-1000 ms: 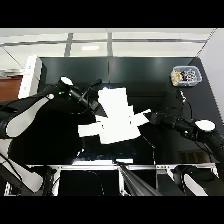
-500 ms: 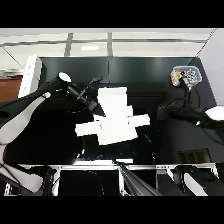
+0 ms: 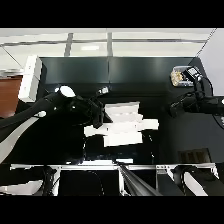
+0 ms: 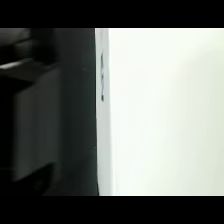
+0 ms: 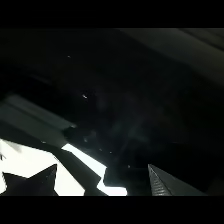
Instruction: Fold the box and place the chain.
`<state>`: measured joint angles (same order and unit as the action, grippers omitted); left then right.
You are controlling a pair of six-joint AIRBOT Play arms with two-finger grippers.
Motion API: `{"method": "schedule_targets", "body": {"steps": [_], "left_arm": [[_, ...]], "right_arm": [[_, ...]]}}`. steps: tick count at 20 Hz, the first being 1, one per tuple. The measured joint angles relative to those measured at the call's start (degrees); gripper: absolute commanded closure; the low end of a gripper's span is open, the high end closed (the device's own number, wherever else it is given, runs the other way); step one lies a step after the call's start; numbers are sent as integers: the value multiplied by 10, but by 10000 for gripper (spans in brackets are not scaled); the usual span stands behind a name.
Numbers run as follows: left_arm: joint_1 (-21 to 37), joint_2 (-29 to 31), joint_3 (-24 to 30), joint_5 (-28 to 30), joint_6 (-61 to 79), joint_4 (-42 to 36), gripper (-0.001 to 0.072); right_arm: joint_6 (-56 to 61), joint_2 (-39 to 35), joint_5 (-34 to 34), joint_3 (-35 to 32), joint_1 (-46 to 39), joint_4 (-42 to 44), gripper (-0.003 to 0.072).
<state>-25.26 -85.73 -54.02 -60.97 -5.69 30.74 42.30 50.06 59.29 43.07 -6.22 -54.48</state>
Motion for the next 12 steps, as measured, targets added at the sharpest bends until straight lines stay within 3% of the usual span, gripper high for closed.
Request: {"method": "schedule_targets", "body": {"steps": [4,12], "left_arm": [[-17,-2,7,93,59,16,687],[-23,-8,9,150,100,84,687]], "right_arm": [[-15,0,-2,-3,0,-9,29],[-164,7,-41,-83,84,14,30]]}}
